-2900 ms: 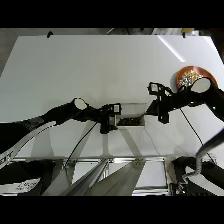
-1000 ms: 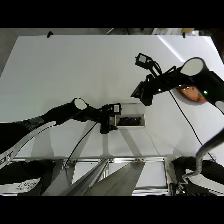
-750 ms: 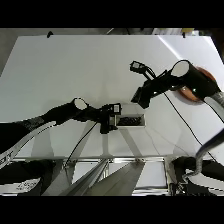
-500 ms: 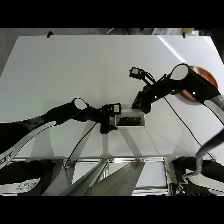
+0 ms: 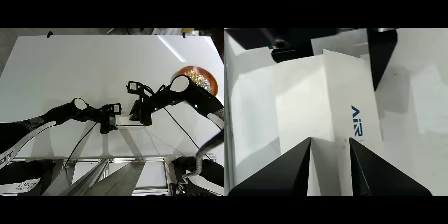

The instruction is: Fold the box and place the chain.

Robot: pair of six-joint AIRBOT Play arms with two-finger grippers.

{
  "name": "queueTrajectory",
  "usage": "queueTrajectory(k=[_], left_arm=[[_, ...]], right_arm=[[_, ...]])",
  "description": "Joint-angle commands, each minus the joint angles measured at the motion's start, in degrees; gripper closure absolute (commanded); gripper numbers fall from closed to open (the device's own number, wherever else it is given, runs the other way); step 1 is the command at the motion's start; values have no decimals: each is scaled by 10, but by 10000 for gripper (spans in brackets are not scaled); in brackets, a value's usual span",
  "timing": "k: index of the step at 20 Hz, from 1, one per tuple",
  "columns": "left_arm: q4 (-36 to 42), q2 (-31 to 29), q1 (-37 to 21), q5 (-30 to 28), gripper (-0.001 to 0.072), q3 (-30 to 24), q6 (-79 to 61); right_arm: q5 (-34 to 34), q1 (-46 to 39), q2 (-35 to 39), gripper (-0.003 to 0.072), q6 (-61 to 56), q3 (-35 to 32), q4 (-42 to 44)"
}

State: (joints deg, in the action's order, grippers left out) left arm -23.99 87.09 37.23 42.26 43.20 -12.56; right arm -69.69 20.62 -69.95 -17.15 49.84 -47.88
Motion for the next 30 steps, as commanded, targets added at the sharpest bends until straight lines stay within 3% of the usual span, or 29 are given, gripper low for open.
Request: queueTrajectory(k=[1, 11, 16, 20, 30], left_arm=[[0, 0, 0, 0, 454, 0, 0], [0, 0, 0, 0, 454, 0, 0], [0, 0, 0, 0, 454, 0, 0], [0, 0, 0, 0, 454, 0, 0], [0, 0, 0, 0, 454, 0, 0]], right_arm=[[4, 15, 3, 359, 8, -5, -28], [38, 15, 4, 357, 18, -5, -73], [45, 15, 4, 474, 18, -5, -76], [47, 15, 4, 501, 18, -5, -78], [61, 15, 4, 491, 17, -34, -69]])
